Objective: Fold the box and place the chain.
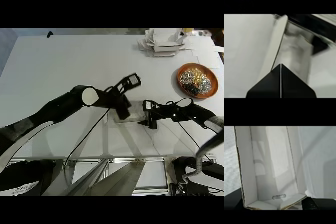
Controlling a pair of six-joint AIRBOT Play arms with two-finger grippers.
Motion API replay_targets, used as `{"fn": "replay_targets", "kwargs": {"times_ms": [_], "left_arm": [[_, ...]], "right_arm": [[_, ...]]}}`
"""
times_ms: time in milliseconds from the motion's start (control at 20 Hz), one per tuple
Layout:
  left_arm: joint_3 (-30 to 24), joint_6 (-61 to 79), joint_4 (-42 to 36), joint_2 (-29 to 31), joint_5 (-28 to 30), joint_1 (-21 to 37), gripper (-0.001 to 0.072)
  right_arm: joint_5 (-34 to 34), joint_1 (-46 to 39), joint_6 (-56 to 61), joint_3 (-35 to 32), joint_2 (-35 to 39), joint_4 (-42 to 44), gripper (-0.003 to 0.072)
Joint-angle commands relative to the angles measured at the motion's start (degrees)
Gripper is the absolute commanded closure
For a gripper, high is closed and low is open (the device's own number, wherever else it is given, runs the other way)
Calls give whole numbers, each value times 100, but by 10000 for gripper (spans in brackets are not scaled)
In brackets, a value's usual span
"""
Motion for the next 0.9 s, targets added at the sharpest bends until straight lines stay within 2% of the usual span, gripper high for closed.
{"fn": "replay_targets", "kwargs": {"times_ms": [0, 150, 300, 450, 600, 700, 850], "left_arm": [[-2, -785, 72, -398, 1272, -9, 705], [-2, -787, 63, -831, 1060, -9, 704], [-2, -782, 68, -1016, 807, -9, 704], [-2, -758, 87, -890, 555, 11, 703], [-2, -763, 503, -444, 284, 33, 704], [0, -763, 951, -20, -203, 31, 704], [0, -763, 1563, 474, -1637, 20, 704]], "right_arm": [[2, 4, 0, 0, -2, 0, 138], [2, 7, 0, 0, -2, 0, 138], [4, 4, 0, 0, -2, 0, 138], [2, 7, 0, 0, -2, 0, 138], [2, 4, 0, 0, -2, 0, 138], [2, 4, 0, 0, -2, 0, 138], [2, 4, 0, 0, -2, 2, 138]]}}
